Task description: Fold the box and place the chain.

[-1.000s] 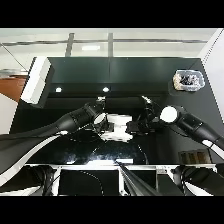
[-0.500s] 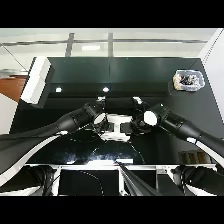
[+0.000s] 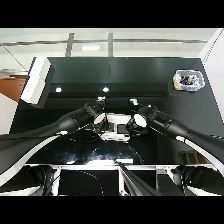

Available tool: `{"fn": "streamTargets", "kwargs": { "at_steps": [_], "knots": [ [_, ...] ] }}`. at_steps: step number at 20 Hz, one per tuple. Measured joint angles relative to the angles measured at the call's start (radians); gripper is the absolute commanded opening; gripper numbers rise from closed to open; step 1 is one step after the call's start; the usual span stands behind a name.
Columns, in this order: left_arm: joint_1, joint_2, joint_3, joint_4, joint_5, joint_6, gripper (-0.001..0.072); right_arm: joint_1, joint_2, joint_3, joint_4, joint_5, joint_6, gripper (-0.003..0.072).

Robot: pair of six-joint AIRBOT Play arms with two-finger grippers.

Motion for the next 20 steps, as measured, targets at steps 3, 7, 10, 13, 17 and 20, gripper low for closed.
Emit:
{"fn": "streamTargets", "kwargs": {
  "at_steps": [3, 7, 10, 13, 17, 20],
  "knots": [
    [0.0, 0.0, 0.0, 0.003, 0.003, 0.0, 0.0032, 0.003, -0.021, 0.019, -0.014, 0.011, 0.042, 0.0186],
    [0.0, 0.0, 0.0, 0.003, 0.004, 0.001, 0.0032, 0.005, -0.051, 0.037, -0.016, 0.034, 0.073, 0.0186],
    [0.0, 0.0, 0.0, 0.004, 0.004, 0.001, 0.0032, 0.005, -0.066, 0.043, -0.018, 0.048, 0.084, 0.0186],
    [0.0, 0.001, 0.0, 0.004, 0.005, 0.001, 0.0032, 0.005, -0.073, 0.045, -0.023, 0.052, 0.09, 0.0186],
    [0.0, 0.0, 0.0, 0.004, 0.005, 0.001, 0.0032, 0.005, -0.077, 0.046, -0.029, 0.056, 0.092, 0.0186],
    [0.0, 0.001, 0.0, 0.004, 0.005, 0.001, 0.0032, 0.005, -0.077, 0.046, -0.031, 0.057, 0.094, 0.0186]
  ]
}}
